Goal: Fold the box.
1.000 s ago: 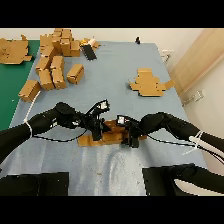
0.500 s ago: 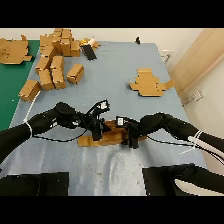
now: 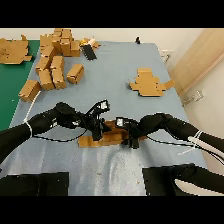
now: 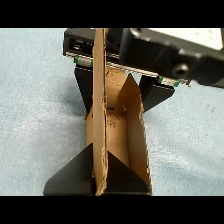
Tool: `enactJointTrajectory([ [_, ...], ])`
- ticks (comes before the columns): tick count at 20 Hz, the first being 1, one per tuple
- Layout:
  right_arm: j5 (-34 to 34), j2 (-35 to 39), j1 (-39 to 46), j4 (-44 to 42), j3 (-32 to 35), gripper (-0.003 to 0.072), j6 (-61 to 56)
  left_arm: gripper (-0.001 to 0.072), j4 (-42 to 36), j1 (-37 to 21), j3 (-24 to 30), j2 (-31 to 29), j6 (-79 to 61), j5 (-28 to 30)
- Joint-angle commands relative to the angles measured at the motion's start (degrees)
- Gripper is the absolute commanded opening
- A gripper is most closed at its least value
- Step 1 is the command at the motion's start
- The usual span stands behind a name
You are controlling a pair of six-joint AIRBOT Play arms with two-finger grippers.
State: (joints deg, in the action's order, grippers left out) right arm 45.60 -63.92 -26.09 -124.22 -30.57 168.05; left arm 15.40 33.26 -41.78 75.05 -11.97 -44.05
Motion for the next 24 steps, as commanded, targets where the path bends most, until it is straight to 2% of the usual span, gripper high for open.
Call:
enactJointTrajectory([
  [1, 0.0, 0.0, -0.1, 0.2, 0.0, 0.0498, 0.0, 0.0012, 0.0, 0.0, -0.1, 0.0, 0.0, 0.0],
  [5, 0.0, 0.0, -0.1, 0.1, 0.0, 0.0498, 0.0, 0.0028, 0.0, 0.0, -0.1, 0.0, 0.0, 0.0],
  [6, 0.0, 0.0, -0.1, 0.1, 0.0, 0.0499, 0.0, 0.0305, 0.0, 0.0, -0.1, 0.0, 0.0, 0.0],
  [7, 0.0, 0.0, -0.1, 0.1, 0.0, 0.0498, 0.0, 0.0528, -0.7, 0.0, -0.1, 0.0, 0.0, 0.2],
  [12, 0.1, 0.0, -0.1, 0.1, 0.0, 0.0499, 0.0, 0.0517, 1.5, -0.7, -0.1, -1.0, 0.3, 1.7],
  [14, 0.1, 0.0, -0.1, 0.1, 0.0, 0.0499, 0.0, 0.0541, 6.9, -2.8, -0.1, -3.5, 6.4, 1.6],
  [16, 0.1, 0.0, -0.1, 0.2, 0.0, 0.0499, 0.0, 0.0546, 17.3, -6.1, -0.1, -7.7, 18.4, 1.0],
  [19, 0.1, 0.0, -0.1, 0.2, 0.0, 0.0499, 0.0, 0.0543, 37.5, -10.2, -0.1, -14.6, 35.5, -8.9],
  [20, 0.1, 0.0, -0.1, 0.2, 0.0, 0.0499, 0.0, 0.0495, 43.7, -10.6, -0.1, -16.5, 41.3, -13.7],
  [21, 0.1, 0.0, -0.1, 0.2, 0.0, 0.0499, 0.0, 0.0232, 48.7, -10.6, -0.1, -17.7, 48.4, -19.2],
  [22, 0.2, 0.0, -0.1, 0.1, 0.0, 0.0499, 0.0, 0.0010, 50.9, -10.2, 0.0, -18.2, 54.7, -25.3],
  [24, 0.3, 0.0, -0.1, 0.1, 0.0, 0.0499, 0.0, 0.0010, 50.2, -8.6, 1.0, -18.2, 69.1, -33.2],
])
